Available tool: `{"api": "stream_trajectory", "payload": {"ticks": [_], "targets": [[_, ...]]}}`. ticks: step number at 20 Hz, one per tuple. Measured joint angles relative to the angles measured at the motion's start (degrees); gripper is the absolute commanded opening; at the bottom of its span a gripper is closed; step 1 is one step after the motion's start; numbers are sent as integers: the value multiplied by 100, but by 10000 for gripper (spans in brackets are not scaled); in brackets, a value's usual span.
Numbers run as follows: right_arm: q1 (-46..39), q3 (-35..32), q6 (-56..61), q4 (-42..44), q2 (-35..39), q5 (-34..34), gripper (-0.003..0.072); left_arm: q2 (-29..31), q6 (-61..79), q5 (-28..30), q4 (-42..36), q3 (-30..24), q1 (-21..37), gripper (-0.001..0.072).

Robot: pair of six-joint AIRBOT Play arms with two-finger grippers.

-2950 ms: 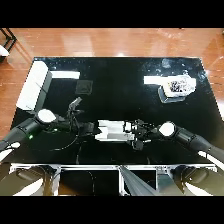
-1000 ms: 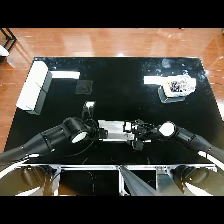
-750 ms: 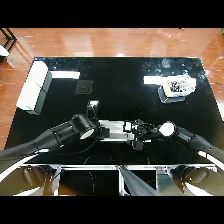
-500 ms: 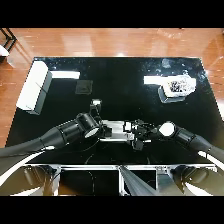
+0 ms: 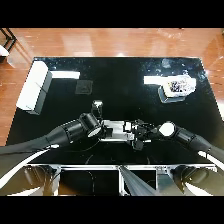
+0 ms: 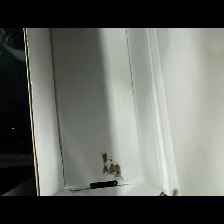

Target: Fold the box and place the chain.

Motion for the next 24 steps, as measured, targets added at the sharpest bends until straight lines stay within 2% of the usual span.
{"api": "stream_trajectory", "payload": {"ticks": [19,20,21,24], "targets": [[0,0,0,2,0,-2,529,-52,4,-302,44,195,2,349],[0,0,0,0,0,-2,529,-52,4,-295,44,197,2,326],[0,0,0,0,0,-2,529,-52,4,-286,44,201,4,232],[0,0,0,0,0,-2,529,-52,-13,-223,44,203,4,23]]}}
